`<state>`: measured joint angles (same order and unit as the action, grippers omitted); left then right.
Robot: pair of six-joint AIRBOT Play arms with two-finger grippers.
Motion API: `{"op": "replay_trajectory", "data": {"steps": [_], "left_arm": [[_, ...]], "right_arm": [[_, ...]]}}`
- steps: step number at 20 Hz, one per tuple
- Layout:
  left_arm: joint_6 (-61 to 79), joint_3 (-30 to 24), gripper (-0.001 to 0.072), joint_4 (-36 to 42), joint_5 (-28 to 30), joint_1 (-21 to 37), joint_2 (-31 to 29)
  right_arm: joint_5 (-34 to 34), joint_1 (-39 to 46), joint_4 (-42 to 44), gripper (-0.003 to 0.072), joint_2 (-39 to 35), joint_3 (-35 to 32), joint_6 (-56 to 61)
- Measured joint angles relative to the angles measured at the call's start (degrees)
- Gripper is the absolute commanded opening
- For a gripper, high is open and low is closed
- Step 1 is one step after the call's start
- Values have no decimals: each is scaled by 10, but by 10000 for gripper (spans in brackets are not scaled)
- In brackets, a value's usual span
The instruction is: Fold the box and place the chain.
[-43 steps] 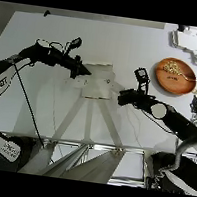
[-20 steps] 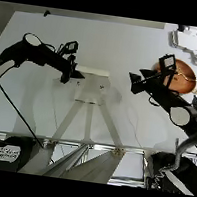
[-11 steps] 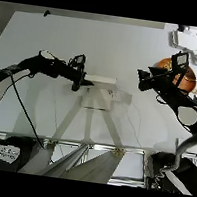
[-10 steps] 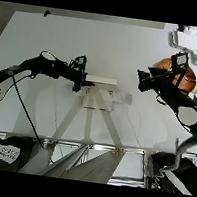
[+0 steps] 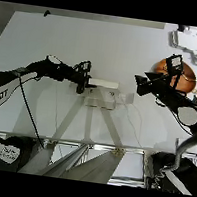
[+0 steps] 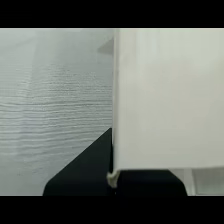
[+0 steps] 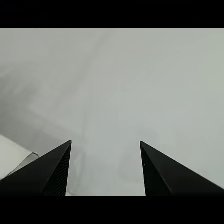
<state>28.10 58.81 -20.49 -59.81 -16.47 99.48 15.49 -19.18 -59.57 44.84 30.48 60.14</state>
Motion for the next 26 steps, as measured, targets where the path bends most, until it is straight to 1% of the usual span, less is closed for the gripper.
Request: {"op": "replay_trajectory", "data": {"steps": [3,6,7,9,13,16,20,21,24,26], "left_arm": [[0,0,7,0,2,0,1],[1,0,8,0,2,0,1],[1,0,8,0,2,0,1],[1,0,8,0,3,0,1],[1,0,8,0,4,0,1],[1,0,8,0,4,0,1],[1,0,8,0,4,0,1],[1,0,8,0,4,0,1],[1,0,8,0,4,0,1],[1,0,8,0,4,0,1]], "right_arm": [[11,0,0,475,0,0,0],[60,-1,0,478,0,0,-28],[83,-3,0,481,0,0,-50],[132,-15,0,584,0,0,-112],[185,-53,-1,586,6,0,-254],[199,-71,-2,592,23,0,-334],[202,-78,-1,669,55,0,-412],[200,-75,2,670,67,0,-427],[194,-43,37,670,118,0,-473],[202,-18,82,682,152,0,-522]]}}
